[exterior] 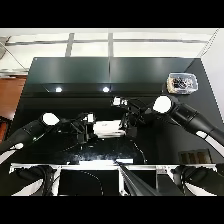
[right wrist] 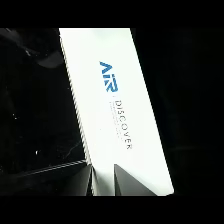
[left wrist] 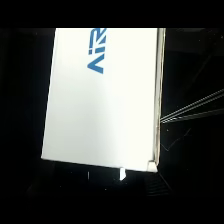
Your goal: Fold the box and place the chain.
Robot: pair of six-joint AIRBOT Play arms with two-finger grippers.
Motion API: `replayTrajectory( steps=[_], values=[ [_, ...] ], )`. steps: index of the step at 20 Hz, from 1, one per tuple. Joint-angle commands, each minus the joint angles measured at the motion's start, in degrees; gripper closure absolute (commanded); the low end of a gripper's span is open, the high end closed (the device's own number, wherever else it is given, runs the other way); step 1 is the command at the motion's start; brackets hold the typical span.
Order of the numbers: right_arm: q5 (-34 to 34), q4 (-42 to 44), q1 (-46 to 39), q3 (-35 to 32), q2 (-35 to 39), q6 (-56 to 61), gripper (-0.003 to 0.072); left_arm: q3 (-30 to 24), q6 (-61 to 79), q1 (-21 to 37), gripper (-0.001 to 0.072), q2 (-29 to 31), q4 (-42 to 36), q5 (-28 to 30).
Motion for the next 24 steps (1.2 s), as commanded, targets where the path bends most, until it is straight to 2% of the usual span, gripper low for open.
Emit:
replayTrajectory(
  steps=[1,8,13,14,16,18,20,24],
  values=[
    [0.11,0.02,0.04,-0.02,-0.28,-0.02,0.0534,0.04,0.0,0.0,0.0362,-0.02,0.02,0.02],
    [0.42,-0.31,1.11,0.0,-1.42,1.2,0.0535,0.07,0.0,0.0,0.0362,-0.02,0.04,0.09],
    [4.22,0.15,-1.27,0.17,1.7,13.42,0.0536,0.07,0.0,0.0,0.0362,0.0,0.04,0.07],
    [5.95,0.85,-2.64,0.17,3.08,16.87,0.0559,0.07,0.0,0.0,0.0361,0.0,0.04,0.07],
    [9.42,3.63,-6.27,0.17,5.2,23.52,0.0556,0.07,0.0,0.0,0.0362,0.0,0.04,0.09],
    [11.04,8.39,-9.62,-0.09,5.42,31.45,0.0674,0.04,0.0,0.0,0.0362,0.0,0.04,0.07],
    [8.66,13.42,-10.05,-1.79,4.94,36.39,0.0676,0.07,0.0,0.0,0.0362,0.0,0.04,0.09],
    [2.47,22.71,-7.04,-3.34,0.76,36.72,0.0674,0.07,0.0,0.0,0.0362,0.0,0.04,0.09]
  ],
)
